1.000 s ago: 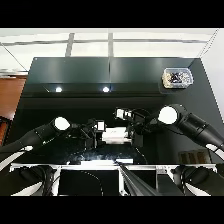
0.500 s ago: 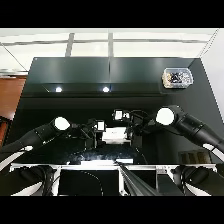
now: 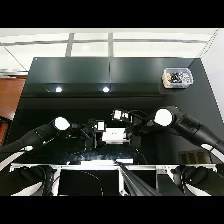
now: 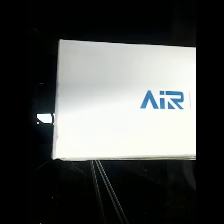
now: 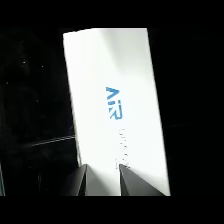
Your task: Fold the box and place the chain.
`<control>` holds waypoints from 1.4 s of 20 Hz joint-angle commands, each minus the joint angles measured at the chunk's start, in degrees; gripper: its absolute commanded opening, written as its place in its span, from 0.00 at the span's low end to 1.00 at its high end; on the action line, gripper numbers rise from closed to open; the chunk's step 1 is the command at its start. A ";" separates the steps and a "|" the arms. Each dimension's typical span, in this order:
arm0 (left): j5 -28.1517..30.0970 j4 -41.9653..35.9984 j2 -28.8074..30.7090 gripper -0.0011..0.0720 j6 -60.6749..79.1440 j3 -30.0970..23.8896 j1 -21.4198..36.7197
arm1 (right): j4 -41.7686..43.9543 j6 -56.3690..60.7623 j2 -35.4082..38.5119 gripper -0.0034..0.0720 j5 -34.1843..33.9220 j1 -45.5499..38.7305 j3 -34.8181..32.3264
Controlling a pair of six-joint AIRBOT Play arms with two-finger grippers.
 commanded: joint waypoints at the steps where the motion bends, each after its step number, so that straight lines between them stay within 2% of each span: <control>1: 0.04 0.00 0.00 0.41 -0.02 0.02 0.00 | 0.24 4.15 1.73 0.36 0.92 -1.16 1.14; 5: 0.04 0.00 0.00 0.41 -0.02 0.02 0.00 | 0.17 14.93 5.42 0.35 5.20 -5.05 1.70; 6: 0.04 0.00 0.00 0.41 -0.02 0.02 0.00 | 0.20 22.05 5.33 0.18 7.13 -6.49 1.46; 7: 0.04 0.00 0.00 0.41 -0.02 0.02 0.00 | 0.33 26.67 5.33 0.06 7.32 -7.56 0.52; 9: 0.04 0.00 0.00 0.41 -0.02 0.02 0.00 | 5.20 29.31 5.33 0.05 5.31 -9.11 -2.78; 13: 0.04 0.00 0.00 0.41 -0.02 0.02 0.00 | 27.65 25.64 2.84 0.05 3.67 -10.10 -8.35; 16: 0.04 0.00 0.00 0.41 -0.02 0.02 0.00 | 35.60 22.95 -1.88 0.05 3.41 -9.70 -9.14; 22: 0.04 0.00 0.00 0.41 -0.02 0.02 0.00 | 37.53 21.55 -8.20 0.05 1.29 -9.66 -9.14; 28: 0.04 0.00 0.00 0.41 -0.02 0.02 0.00 | 35.69 21.38 -9.51 0.05 -0.90 -9.14 -9.14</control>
